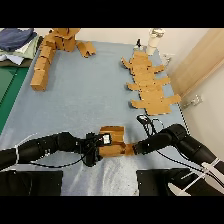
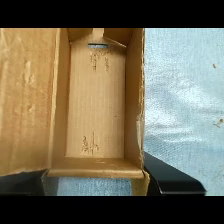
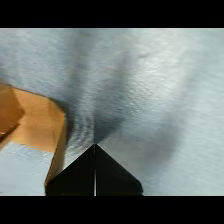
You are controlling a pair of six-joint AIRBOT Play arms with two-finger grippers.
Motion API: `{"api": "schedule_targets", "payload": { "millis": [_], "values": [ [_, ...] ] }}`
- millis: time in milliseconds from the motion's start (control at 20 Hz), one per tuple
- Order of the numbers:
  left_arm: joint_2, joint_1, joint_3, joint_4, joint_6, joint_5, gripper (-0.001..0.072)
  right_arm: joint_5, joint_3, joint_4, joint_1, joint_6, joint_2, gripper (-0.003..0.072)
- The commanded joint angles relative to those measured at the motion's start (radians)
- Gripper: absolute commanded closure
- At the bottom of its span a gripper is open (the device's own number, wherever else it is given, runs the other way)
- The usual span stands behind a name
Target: Fold the box.
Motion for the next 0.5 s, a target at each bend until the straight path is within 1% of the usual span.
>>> {"api": "schedule_targets", "payload": {
  "millis": [0,100,450],
  "values": [
    [0.0,0.0,0.001,0.0,0.0,0.0,0.0264,0.017,-0.005,0.146,0.003,-0.06,-0.012,0.0686],
    [0.0,0.0,0.001,0.0,0.0,0.0,0.0264,0.017,-0.004,0.197,0.003,-0.07,-0.007,0.0686],
    [0.0,0.0,0.001,0.0,0.0,0.0,0.0264,0.026,-0.002,0.264,0.003,-0.095,0.064,0.0686]
  ]
}}
